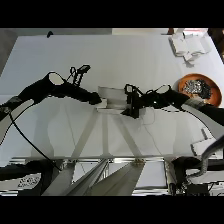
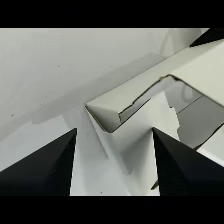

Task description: Fold the box and place the chain.

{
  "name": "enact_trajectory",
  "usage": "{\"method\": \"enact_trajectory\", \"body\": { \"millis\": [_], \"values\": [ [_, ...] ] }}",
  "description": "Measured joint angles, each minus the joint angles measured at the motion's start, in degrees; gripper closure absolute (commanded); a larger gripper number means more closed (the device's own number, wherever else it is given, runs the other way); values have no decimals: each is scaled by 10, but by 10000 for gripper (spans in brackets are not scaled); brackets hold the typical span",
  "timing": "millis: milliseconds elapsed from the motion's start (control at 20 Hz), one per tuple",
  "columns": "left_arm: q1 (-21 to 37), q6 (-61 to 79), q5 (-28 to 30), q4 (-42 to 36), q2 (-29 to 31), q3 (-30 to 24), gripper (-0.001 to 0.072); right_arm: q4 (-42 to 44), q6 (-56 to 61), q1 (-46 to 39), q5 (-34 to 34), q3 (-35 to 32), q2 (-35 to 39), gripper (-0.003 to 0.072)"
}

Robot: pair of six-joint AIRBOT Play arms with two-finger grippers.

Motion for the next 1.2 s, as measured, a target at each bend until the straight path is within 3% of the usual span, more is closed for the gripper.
{"method": "enact_trajectory", "body": {
  "millis": [550,1050,1200],
  "values": [
    [-21,-73,16,85,-19,2,194,3,2,0,-1,0,0,216],
    [-47,-109,-45,85,-20,17,195,-2,0,0,0,0,0,216],
    [-49,-118,-64,75,-20,25,227,-1,0,0,0,0,0,216]
  ]
}}
